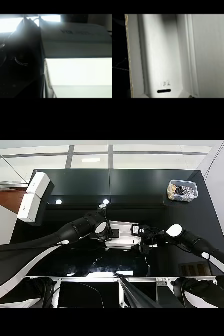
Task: Fold the box and place the chain.
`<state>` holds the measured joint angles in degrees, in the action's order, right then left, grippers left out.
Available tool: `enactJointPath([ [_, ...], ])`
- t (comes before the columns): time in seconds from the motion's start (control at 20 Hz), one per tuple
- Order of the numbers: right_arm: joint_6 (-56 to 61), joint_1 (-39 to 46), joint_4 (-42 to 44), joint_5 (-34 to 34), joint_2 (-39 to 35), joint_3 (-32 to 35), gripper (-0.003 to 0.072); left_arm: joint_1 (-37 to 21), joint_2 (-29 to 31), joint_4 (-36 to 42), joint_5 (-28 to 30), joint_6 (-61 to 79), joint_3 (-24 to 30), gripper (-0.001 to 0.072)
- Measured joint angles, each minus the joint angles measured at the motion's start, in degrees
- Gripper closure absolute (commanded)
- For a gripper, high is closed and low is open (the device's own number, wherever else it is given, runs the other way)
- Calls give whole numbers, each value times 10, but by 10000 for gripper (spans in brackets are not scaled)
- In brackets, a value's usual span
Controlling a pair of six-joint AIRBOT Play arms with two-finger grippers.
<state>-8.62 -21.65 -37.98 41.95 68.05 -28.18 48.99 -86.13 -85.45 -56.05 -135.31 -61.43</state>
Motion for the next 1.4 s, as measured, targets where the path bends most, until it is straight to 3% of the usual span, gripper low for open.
enactJointPath([
  [0.1, 0, 0, 0, 0, 0, 0, 218, 1, 0, -2, -3, -1, 0, 645],
  [0.35, -2, 0, 0, 0, 0, 0, 218, 2, 0, -7, -3, -1, 0, 679],
  [0.5, 2, 0, 0, 0, 0, 0, 218, 2, 0, -4, 1, -3, -1, 499],
  [0.55, 2, 0, 0, 0, 0, 0, 218, 2, 0, -4, 0, -3, -3, 371],
  [0.6, 2, 0, 0, 0, 0, 0, 218, 2, 0, -4, -2, -3, -7, 305],
  [0.65, 2, 0, 0, 0, 0, 0, 217, 2, 0, -6, -5, -3, -11, 291],
  [0.9, 1, 0, 0, 0, 0, 0, 218, 3, -2, -28, -23, -1, -29, 296],
  [1.15, 0, 0, 0, 0, 0, 0, 218, 10, -15, -47, -57, -17, -39, 364],
  [1.4, 0, 0, 0, 0, 0, 0, 218, 24, -37, -76, -87, -27, -70, 386],
])
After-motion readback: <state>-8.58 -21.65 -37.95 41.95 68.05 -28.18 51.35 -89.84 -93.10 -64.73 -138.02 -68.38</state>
